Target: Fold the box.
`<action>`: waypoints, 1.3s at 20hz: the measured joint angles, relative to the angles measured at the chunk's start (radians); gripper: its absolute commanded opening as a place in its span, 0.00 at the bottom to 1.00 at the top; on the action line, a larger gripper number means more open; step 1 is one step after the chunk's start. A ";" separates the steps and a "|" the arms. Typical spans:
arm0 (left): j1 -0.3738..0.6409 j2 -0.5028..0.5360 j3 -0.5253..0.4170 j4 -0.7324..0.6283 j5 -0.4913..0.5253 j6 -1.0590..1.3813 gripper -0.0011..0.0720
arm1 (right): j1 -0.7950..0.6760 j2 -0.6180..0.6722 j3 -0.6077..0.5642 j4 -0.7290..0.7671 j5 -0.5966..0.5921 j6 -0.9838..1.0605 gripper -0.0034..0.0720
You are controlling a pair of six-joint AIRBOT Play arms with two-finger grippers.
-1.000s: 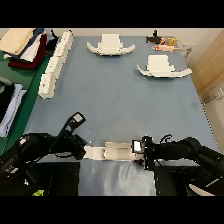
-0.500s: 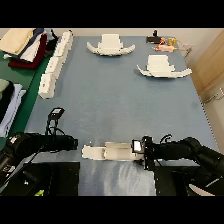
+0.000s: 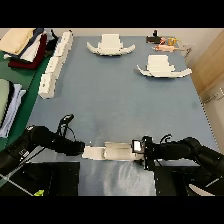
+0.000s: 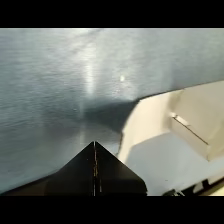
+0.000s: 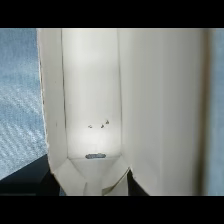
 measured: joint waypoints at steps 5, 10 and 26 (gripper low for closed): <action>-0.089 -0.024 0.000 -0.156 0.076 0.079 0.04 | 0.000 0.000 0.000 0.000 0.000 0.000 0.60; -0.181 -0.030 0.000 -0.211 0.120 0.098 0.04 | 0.000 0.000 0.000 0.000 0.000 0.000 0.60; -0.212 -0.031 0.047 -0.238 0.192 0.129 0.57 | 0.000 0.000 0.000 0.000 0.000 0.000 0.60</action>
